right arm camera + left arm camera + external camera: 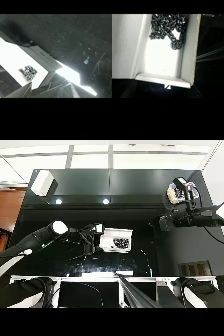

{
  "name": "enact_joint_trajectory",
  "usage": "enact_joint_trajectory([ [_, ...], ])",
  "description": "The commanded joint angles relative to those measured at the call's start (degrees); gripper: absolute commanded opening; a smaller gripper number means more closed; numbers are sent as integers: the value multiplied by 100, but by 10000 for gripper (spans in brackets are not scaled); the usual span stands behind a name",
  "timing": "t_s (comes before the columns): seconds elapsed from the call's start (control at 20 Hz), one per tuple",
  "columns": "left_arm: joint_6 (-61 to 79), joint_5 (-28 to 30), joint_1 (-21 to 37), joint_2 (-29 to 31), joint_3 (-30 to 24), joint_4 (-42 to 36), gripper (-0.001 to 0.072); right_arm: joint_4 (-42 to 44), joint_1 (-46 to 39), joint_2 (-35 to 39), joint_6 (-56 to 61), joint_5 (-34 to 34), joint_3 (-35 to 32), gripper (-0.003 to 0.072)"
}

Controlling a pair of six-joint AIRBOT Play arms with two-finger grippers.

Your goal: Fold the box and place the chain.

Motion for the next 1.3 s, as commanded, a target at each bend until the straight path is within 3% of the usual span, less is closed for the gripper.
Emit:
enact_joint_trajectory([
  [0.0, 229, -74, -7, -2, -2, -17, 706, 2, 7, 0, 0, -31, 0, 550],
  [0.2, 315, -140, -7, -2, -2, -20, 680, 2, 15, 0, 0, -52, 0, 550],
  [0.25, 407, -208, -7, -2, -2, -50, 651, 2, 15, -2, 0, -70, 0, 550],
  [0.3, 417, -216, -7, -2, -2, -61, 551, 2, 15, -2, 0, -87, -4, 550],
  [0.45, 417, -188, -4, -2, -2, -59, 479, 7, 15, -17, 2, -140, -122, 552],
  [0.5, 417, -181, -4, -2, -2, -59, 477, 31, 17, -31, 11, -162, -175, 677],
  [0.6, 417, -181, -4, -2, -2, -59, 350, 66, 118, -63, 11, -267, -223, 717],
  [0.85, 415, -181, -4, -2, -2, -59, 350, 92, 1113, -511, 11, -713, -225, 715],
  [1.05, 415, -181, -4, -2, -2, -59, 349, 291, 1646, -931, -133, -1587, -223, 715],
  [1.25, 415, -173, -4, -2, -2, -59, 349, 822, 1696, -964, -592, -1274, -219, 715],
])
